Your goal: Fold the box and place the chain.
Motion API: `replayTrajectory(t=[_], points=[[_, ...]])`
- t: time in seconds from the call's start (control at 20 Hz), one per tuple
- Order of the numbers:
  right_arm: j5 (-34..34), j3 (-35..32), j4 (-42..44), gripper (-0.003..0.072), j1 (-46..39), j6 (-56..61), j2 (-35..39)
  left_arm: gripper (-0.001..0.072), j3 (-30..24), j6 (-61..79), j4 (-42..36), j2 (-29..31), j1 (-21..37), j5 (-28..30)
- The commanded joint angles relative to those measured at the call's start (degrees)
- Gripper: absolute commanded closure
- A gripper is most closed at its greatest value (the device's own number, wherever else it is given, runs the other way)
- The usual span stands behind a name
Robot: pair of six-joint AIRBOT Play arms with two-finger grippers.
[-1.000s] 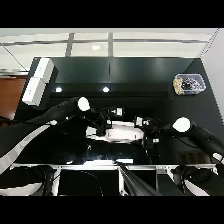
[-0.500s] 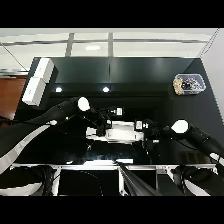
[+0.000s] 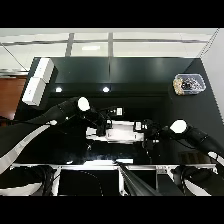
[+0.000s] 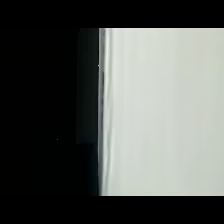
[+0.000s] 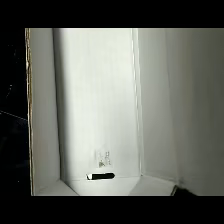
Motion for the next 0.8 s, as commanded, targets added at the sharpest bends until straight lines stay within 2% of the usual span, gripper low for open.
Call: replayTrajectory(t=[0.0, 0.35, 0.45, 0.5, 0.7, 0.75], points=[[-0.3, -0.1, -0.4, 0.0024, 0.0, 0.0, -1.0, 0.0678, 0.0, 0.1, 0.0, 0.0, 0.0, 0.0], [-0.3, -0.1, -0.4, 0.0026, 0.0, 0.0, -1.4, 0.0678, 0.0, 0.1, 0.0, 0.0, 0.0, 0.0], [-0.3, -0.1, -0.4, 0.0154, 0.0, 0.0, -1.4, 0.0678, 0.0, 0.1, 0.0, 0.0, 0.0, 0.0], [-0.3, -0.1, -0.4, 0.0196, 0.0, 0.0, -1.4, 0.0678, 0.0, 0.1, 0.0, 0.0, 0.0, 0.0], [-0.3, -0.1, -0.4, 0.0196, 0.0, 0.0, -1.4, 0.0673, 0.1, -1.5, 0.5, 0.5, 0.0, -1.2], [-0.3, -0.1, -0.4, 0.0196, 0.0, 0.0, -1.4, 0.0589, 0.2, -2.7, 1.2, 1.1, 0.0, -2.1]])
